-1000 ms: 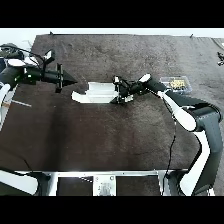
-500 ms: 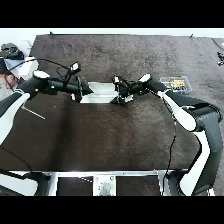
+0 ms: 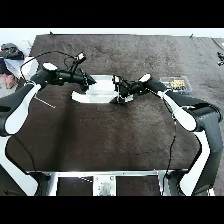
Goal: Fold the box and place the chain.
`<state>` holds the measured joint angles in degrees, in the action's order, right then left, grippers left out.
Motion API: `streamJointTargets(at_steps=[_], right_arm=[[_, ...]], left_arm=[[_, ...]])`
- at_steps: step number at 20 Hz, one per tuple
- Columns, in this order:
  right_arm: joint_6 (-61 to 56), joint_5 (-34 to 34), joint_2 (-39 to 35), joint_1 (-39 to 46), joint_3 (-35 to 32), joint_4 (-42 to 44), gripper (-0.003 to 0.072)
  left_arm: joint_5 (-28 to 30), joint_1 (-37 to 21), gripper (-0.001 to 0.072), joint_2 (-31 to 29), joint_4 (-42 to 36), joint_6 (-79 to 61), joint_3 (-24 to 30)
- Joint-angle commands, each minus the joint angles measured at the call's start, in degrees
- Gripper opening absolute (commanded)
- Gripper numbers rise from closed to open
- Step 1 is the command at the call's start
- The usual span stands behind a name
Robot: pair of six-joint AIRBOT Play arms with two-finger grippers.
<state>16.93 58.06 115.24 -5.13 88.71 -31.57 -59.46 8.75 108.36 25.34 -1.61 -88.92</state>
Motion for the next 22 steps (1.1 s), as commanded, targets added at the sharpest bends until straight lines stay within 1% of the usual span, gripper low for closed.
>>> streamJointTargets(at_steps=[1, 4, 10, 15, 18, 21, 22], right_arm=[[0.0, 0.0, 0.0, 0.0, 0.0, -0.1, 0.0384], [0.0, 0.0, 0.0, 0.0, 0.0, -0.1, 0.0384], [0.0, 0.0, 0.0, 0.0, 0.0, -0.1, 0.0384], [0.0, 0.0, 0.0, 0.0, 0.0, -0.1, 0.0384], [0.0, 0.0, 0.0, 0.0, 0.0, -0.1, 0.0383], [0.0, 0.0, 0.0, 0.0, 0.0, -0.1, 0.0384], [0.0, 0.0, 0.0, 0.0, 0.0, -0.1, 0.0384]], left_arm=[[2.7, 0.0, 0.0009, 2.7, 0.8, 1.9, -1.5], [3.5, 0.0, 0.0010, 4.3, 0.9, 3.0, -1.5], [2.8, 0.6, 0.0010, 5.4, 7.8, 7.4, -1.5], [2.9, 0.6, 0.0011, 5.2, 7.4, 7.3, -1.5], [-0.7, 0.5, 0.0010, 3.4, 7.4, 6.1, -3.2], [-1.6, 0.3, 0.0010, -0.4, 8.9, 4.1, -5.1], [-2.8, -0.2, 0.0011, -1.8, 9.6, 4.1, -5.5]])
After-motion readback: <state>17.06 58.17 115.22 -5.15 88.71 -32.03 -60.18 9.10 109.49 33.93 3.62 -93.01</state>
